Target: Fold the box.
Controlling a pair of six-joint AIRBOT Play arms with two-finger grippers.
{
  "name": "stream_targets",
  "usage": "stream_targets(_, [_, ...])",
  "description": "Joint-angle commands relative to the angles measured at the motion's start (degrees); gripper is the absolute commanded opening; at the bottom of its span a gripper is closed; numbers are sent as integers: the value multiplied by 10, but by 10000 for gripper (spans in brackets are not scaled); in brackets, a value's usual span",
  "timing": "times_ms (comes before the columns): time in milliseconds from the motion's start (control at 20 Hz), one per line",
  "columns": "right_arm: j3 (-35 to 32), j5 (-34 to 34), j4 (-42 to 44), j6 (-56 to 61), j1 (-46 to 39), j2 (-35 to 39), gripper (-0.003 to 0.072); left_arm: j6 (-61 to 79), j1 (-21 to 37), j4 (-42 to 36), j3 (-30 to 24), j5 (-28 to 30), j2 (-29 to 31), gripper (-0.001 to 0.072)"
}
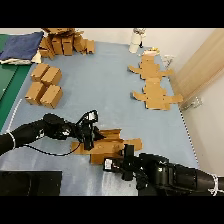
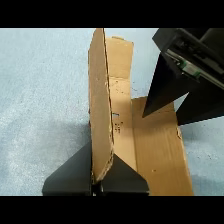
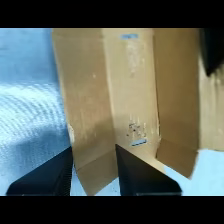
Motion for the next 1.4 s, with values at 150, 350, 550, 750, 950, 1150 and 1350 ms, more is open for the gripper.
stream_targets(150, [-49,-101,164,-163,-94,78,412,0,0,-1,0,0,0,11])
stream_targets(350, [-49,-111,195,-195,-142,97,412,0,0,-1,0,0,0,11])
stream_targets(550, [-49,-127,194,-195,-145,79,412,0,0,-1,0,0,0,11])
stream_targets(750, [-49,-136,194,-195,-145,58,412,0,0,-1,0,0,0,11])
stream_targets(950, [-49,-138,202,-195,-153,58,716,0,0,-1,0,0,0,11])
stream_targets(1150, [-48,-118,200,-195,-185,61,714,0,0,-1,0,0,0,11])
stream_targets(1350, [-38,-104,179,-195,-190,98,714,0,0,-1,0,0,0,11])
